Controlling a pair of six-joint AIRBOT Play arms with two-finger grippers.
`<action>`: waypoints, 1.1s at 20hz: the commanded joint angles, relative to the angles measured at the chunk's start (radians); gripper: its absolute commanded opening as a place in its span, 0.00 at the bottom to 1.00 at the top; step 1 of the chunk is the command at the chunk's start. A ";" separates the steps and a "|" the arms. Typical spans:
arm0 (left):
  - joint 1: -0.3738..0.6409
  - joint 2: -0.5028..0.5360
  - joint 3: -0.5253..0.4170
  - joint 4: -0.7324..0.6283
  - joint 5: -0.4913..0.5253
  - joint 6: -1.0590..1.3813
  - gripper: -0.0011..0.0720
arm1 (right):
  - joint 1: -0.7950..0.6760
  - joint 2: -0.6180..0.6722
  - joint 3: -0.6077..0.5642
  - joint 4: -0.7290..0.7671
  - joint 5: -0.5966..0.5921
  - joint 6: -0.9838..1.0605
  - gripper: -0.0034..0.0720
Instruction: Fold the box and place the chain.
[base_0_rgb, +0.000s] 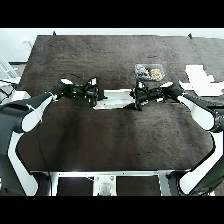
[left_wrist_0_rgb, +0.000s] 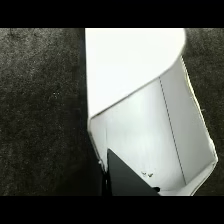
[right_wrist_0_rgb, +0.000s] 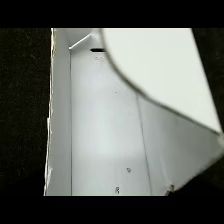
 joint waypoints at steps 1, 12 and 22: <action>0.001 0.000 0.000 0.000 -0.001 0.000 0.05 | 0.000 -0.001 0.001 -0.002 0.002 0.001 0.87; 0.001 0.000 0.000 0.004 -0.003 0.000 0.05 | 0.005 -0.029 0.061 -0.084 0.048 0.080 0.87; 0.001 0.000 0.000 0.004 -0.003 0.000 0.05 | 0.004 -0.038 0.066 -0.047 0.040 0.075 0.87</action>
